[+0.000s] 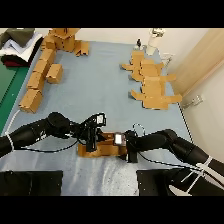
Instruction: Fold the box.
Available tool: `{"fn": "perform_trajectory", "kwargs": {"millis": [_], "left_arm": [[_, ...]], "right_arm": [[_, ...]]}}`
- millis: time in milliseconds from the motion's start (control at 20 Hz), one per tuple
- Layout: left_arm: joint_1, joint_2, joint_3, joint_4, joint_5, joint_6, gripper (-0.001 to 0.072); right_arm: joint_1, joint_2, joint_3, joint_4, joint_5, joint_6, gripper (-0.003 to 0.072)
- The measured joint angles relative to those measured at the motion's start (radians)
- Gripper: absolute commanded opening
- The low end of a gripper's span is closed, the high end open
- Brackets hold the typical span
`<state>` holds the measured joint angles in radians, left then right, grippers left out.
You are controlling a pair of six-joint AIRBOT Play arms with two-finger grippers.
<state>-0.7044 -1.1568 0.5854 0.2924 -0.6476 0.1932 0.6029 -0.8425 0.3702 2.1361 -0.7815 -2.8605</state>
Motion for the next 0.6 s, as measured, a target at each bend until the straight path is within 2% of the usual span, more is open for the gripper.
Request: {"fn": "perform_trajectory", "kwargs": {"millis": [600], "left_arm": [[0.000, 0.000, 0.000, 0.000, 0.003, 0.000, 0.0013]], "right_arm": [[-0.011, -0.055, 0.003, 0.040, 0.025, -0.119, 0.0704]]}}
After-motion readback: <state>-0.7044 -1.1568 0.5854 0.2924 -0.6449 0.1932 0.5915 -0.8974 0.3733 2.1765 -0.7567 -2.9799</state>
